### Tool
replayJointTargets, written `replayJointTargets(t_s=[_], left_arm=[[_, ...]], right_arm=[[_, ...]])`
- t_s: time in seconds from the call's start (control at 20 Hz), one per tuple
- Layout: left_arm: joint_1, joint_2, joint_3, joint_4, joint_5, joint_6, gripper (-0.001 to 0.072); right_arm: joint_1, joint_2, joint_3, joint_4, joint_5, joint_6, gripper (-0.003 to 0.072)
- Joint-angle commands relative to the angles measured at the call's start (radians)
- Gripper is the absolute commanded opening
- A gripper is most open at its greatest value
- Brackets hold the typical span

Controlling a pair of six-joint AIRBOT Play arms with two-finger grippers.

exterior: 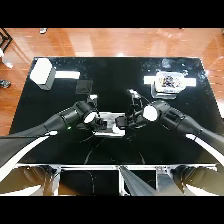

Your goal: Fold the box and place the chain.

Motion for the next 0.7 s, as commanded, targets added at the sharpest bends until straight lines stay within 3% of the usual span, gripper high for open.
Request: replayJointTargets(t_s=[0.0,0.2,0.25,0.55,0.65], left_arm=[[0.0,-0.001,0.0,0.0,0.003,0.0,0.0027],[-0.001,-0.001,0.0,0.0,0.003,0.0,0.0027],[-0.001,-0.001,0.0,0.0,0.003,0.0,0.0027],[-0.001,-0.001,0.0,0.0,0.004,0.0,0.0027],[-0.001,-0.001,0.0,0.0,0.004,0.0,0.0027]], right_arm=[[0.052,-0.056,0.066,-0.134,0.071,0.125,0.0422],[0.079,-0.103,0.106,-0.155,0.089,0.169,0.042],[0.08,-0.111,0.112,-0.155,0.095,0.173,0.036],[0.081,-0.132,0.122,-0.209,0.127,0.215,0.0355],[0.081,-0.132,0.122,-0.223,0.127,0.227,0.0313]])
